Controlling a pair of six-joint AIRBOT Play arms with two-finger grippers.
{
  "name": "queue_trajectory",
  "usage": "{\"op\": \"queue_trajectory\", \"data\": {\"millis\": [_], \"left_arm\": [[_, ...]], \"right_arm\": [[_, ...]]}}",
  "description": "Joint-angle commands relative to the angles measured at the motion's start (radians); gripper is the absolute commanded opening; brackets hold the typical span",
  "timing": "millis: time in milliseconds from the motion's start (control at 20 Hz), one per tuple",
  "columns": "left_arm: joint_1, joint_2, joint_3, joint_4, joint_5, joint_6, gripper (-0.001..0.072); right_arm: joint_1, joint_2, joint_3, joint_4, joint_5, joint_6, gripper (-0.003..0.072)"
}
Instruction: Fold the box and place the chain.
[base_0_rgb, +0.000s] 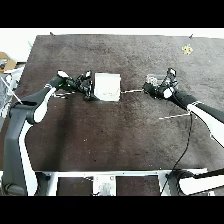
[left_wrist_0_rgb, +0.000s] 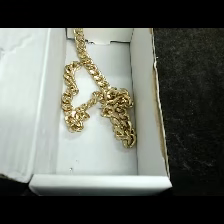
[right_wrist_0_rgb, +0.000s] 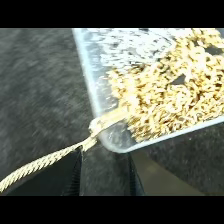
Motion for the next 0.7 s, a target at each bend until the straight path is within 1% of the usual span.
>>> {"op": "queue_trajectory", "data": {"millis": [0, 50, 100, 150, 300, 350, 500, 650], "left_arm": [[0.0, 0.0, 0.0, 0.0, 0.0, 0.0, 0.0416], [0.0, 0.0, 0.0, 0.0, 0.0, 0.0, 0.0415], [0.0, 0.0, 0.0, 0.0, 0.0, 0.0, 0.0415], [0.0, 0.0, 0.0, 0.0, 0.0, 0.0, 0.0415], [0.0, 0.0, 0.0, 0.0, 0.0, 0.0, 0.0416], [0.0, 0.0, 0.0, 0.0, 0.0, 0.0, 0.0415], [0.0, 0.0, 0.0, 0.0, 0.0, 0.0, 0.0415], [0.0, 0.0, 0.0, 0.0, 0.0, 0.0, 0.0415]], "right_arm": [[0.008, -0.055, 0.028, 0.058, -0.064, 0.004, 0.0327], [0.016, -0.061, 0.036, 0.061, -0.072, 0.004, 0.0324], [0.024, -0.069, 0.041, 0.068, -0.083, 0.004, 0.0269], [0.031, -0.077, 0.045, 0.068, -0.091, 0.005, 0.0196], [0.052, -0.079, 0.046, 0.072, -0.117, 0.004, 0.0186], [0.061, -0.079, 0.046, 0.072, -0.129, 0.004, 0.003], [0.082, -0.064, 0.047, 0.072, -0.13, 0.004, 0.0002], [0.117, 0.049, 0.047, 0.053, -0.106, -0.029, 0.0002]]}}
